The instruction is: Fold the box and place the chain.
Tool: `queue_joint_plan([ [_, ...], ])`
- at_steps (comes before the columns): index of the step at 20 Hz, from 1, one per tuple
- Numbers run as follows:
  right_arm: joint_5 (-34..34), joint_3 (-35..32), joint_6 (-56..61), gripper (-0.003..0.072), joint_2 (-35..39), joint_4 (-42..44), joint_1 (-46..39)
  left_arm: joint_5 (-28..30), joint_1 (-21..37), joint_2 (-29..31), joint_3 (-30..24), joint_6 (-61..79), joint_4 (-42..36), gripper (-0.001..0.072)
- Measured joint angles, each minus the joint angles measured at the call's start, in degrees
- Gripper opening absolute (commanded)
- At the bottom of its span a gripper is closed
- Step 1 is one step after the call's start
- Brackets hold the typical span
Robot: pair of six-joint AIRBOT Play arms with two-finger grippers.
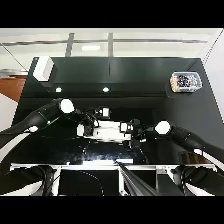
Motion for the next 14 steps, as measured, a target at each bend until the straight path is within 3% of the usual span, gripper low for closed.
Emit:
queue_joint_plan([
  [14,-0.42,0.00,0.24,0.0592,-0.72,0.15,-0.07,-0.17,0.00,0.00,0.00,-0.02,0.00,0.0031],
])
